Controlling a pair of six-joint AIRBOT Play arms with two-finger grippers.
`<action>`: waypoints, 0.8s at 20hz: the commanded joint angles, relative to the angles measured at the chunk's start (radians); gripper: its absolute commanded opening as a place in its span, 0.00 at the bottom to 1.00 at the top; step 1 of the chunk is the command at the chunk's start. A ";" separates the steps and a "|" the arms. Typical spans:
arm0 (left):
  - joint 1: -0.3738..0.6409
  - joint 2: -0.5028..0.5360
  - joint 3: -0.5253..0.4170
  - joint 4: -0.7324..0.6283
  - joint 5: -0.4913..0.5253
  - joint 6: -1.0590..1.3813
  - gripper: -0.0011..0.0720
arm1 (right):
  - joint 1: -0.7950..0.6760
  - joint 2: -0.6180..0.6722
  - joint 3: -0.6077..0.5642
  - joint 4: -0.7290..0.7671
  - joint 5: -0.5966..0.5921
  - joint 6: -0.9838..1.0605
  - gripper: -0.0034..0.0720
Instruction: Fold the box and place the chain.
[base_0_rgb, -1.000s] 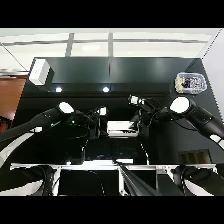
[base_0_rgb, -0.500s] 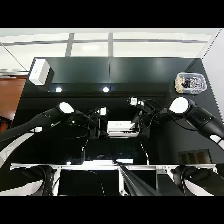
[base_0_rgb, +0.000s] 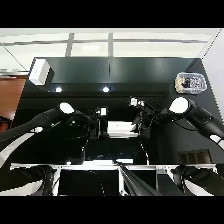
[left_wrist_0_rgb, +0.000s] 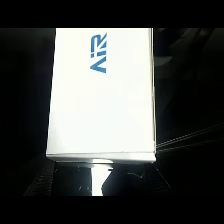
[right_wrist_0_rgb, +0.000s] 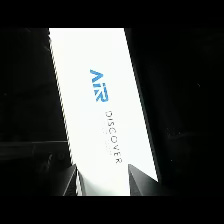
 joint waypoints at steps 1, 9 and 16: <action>0.000 -0.001 0.000 0.000 0.000 0.000 0.52 | 0.001 0.001 0.000 0.003 -0.001 0.009 0.57; 0.000 -0.001 0.000 0.000 0.000 0.000 0.52 | 0.001 -0.002 -0.003 0.002 0.013 0.009 0.57; 0.000 -0.001 0.000 0.000 0.000 0.000 0.52 | 0.001 -0.002 -0.036 0.004 -0.013 0.008 0.57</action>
